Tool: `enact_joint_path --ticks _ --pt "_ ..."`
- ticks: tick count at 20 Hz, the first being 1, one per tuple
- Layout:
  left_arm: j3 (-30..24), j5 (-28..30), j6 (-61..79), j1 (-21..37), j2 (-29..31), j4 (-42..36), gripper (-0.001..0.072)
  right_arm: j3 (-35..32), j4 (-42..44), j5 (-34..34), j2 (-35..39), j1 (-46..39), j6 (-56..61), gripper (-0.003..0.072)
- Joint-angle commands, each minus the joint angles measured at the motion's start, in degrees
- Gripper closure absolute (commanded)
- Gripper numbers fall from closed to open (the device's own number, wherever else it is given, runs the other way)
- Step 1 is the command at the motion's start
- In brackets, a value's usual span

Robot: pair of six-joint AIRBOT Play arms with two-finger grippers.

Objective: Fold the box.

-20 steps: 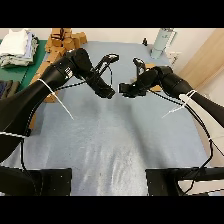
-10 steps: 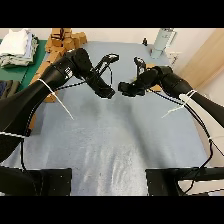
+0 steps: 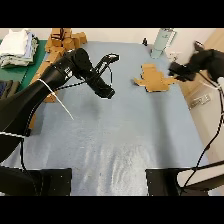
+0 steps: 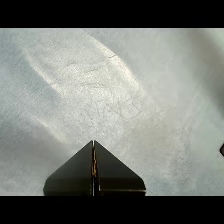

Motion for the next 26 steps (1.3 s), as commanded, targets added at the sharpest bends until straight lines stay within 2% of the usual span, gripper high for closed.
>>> enact_joint_path --ticks 1,3,7,15,16,18,20,24,26 --pt "0.07 0.00 0.00 0.00 -0.02 0.02 0.0698 4.33 18.82 -1.70 -8.85 -14.56 -18.86 0.0295" --pt "0.07 0.00 0.00 0.02 -0.02 0.02 0.0698 7.04 25.14 -3.30 -14.93 -16.96 -24.50 0.0295" --pt "0.07 0.00 0.00 0.02 -0.02 0.02 0.0697 13.81 26.32 -6.80 -24.33 -15.72 -27.76 0.0325" --pt "0.07 0.00 0.00 0.02 -0.02 0.02 0.0698 18.78 26.34 -9.25 -29.44 -11.47 -32.35 0.0336" --pt "0.07 0.00 0.00 0.00 -0.02 0.02 0.0698 19.06 26.36 -9.25 -29.44 -11.28 -32.37 0.0410" --pt "0.07 0.00 0.00 0.02 -0.02 0.02 0.0697 20.20 26.47 -10.10 -29.42 -10.95 -32.79 0.0470" --pt "0.07 0.00 0.00 0.02 -0.02 0.02 0.0698 22.16 26.77 -13.44 -29.31 -10.80 -34.77 0.0679" --pt "0.07 0.00 0.00 0.02 -0.02 0.02 0.0698 23.87 27.17 -19.89 -26.97 -10.75 -35.26 0.0684" --pt "0.07 0.00 0.00 0.02 -0.02 0.02 0.0698 21.35 27.12 -22.47 -24.61 -10.82 -35.30 0.0685"
